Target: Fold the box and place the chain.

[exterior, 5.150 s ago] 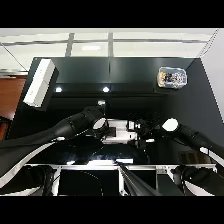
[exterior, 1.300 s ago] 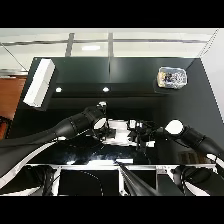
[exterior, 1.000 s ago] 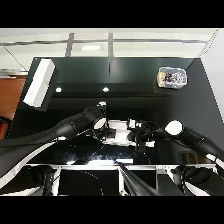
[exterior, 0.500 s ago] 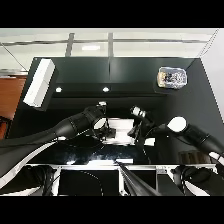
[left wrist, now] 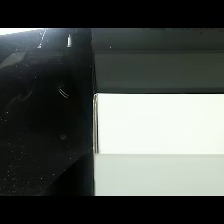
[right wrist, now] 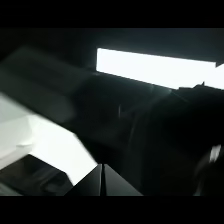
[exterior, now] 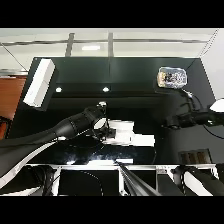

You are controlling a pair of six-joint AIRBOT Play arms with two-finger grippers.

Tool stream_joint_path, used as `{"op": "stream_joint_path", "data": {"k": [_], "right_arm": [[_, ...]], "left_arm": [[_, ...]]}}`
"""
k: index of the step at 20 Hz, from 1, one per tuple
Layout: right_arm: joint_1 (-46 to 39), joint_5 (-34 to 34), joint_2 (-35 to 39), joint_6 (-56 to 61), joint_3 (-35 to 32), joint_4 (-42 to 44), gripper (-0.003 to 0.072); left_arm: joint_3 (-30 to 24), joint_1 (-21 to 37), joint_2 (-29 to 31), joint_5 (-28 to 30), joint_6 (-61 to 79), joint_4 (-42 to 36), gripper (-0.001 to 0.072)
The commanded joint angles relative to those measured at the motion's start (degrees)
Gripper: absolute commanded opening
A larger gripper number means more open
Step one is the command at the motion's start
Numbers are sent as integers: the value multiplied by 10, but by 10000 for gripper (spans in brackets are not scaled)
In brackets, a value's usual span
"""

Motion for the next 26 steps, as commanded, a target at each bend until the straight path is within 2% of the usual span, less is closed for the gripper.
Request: {"op": "stream_joint_path", "data": {"k": [1, 5, 8, 14, 23, 24, 25, 26], "right_arm": [[-89, 36, -17, 85, -36, -37, 17], [-43, 46, -52, 84, -93, -18, 18], [15, 30, -81, 76, -105, 14, 18], [118, -25, -122, -8, -105, 151, 18], [137, -30, -122, -91, -105, 181, 20], [137, -30, -122, -101, -105, 191, 48], [137, -31, -122, -106, -105, 202, 242], [137, -31, -122, -109, -104, 214, 488]], "left_arm": [[0, 0, 0, 1, -1, 0, 25], [0, 0, 0, 1, -1, 0, 25], [0, 0, 0, 3, 0, 0, 25], [0, 0, 0, 2, 0, 0, 25], [0, 0, 0, 1, -1, 0, 25], [0, 0, 0, 1, -1, 0, 25], [0, 0, 0, 1, -1, 0, 25], [0, 0, 0, 1, -1, 0, 25]]}}
